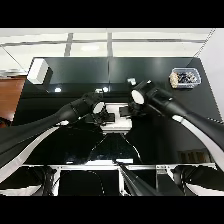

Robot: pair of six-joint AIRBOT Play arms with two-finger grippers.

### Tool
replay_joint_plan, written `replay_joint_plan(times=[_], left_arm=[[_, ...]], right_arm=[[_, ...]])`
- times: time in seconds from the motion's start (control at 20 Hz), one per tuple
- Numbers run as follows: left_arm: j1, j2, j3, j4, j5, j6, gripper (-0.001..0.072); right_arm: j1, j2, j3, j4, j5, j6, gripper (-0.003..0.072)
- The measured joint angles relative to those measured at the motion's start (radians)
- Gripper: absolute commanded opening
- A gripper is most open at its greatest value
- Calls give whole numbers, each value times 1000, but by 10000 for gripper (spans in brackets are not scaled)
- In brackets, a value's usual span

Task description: Fold the box and place the chain.

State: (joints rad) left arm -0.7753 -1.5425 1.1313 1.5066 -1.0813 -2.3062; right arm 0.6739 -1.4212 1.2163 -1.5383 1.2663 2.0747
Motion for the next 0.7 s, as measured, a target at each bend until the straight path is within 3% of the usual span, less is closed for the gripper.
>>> replay_joint_plan(times=[0.2, 0.35, 0.4, 0.45, 0.7], left_arm=[[0, 0, 0, 0, 0, 0, 27], [0, 0, 0, 0, 2, -1, 27], [0, 0, 0, 0, 2, -1, 27], [0, 0, 0, 0, 2, -1, 27], [0, 0, 0, 0, 4, -2, 28]], right_arm=[[-11, 142, 28, -262, 48, -52, 373], [-108, 186, 22, -489, 8, -63, 375], [-169, 188, 10, -525, -33, -63, 454], [-233, 185, -3, -546, -87, -53, 713], [-568, 69, -39, -476, -434, 17, 709]])
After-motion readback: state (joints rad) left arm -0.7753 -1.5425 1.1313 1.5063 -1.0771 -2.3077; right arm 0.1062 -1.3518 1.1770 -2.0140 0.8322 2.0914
